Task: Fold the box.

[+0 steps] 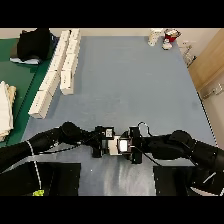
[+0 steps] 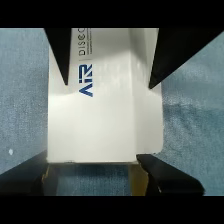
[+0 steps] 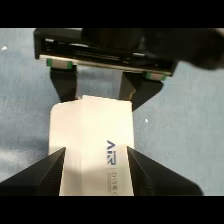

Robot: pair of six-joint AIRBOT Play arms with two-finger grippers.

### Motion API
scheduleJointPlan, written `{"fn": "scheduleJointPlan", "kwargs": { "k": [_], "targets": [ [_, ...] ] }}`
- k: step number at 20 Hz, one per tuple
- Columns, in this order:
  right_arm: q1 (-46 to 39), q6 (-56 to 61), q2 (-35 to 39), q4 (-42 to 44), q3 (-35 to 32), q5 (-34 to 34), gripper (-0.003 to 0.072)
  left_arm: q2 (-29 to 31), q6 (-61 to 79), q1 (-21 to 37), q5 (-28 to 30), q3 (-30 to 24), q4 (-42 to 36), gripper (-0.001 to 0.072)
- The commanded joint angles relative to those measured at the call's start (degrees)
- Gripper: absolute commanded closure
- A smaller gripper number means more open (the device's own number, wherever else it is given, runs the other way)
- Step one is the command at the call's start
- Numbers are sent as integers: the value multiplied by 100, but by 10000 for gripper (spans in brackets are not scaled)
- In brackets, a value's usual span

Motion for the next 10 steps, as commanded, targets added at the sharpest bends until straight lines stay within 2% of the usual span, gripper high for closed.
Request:
{"fn": "scheduleJointPlan", "kwargs": {
  "k": [1,3,5,10],
  "targets": [
    [109,-184,-181,-251,-4,4,98,2,2,0,0,4,2,235],
    [109,-181,-181,-498,-4,42,109,2,2,0,2,4,2,235],
    [109,-181,-181,-684,-2,48,182,2,0,0,0,4,2,235],
    [109,-181,122,-697,-2,44,182,2,2,0,2,4,2,235]
  ]
}}
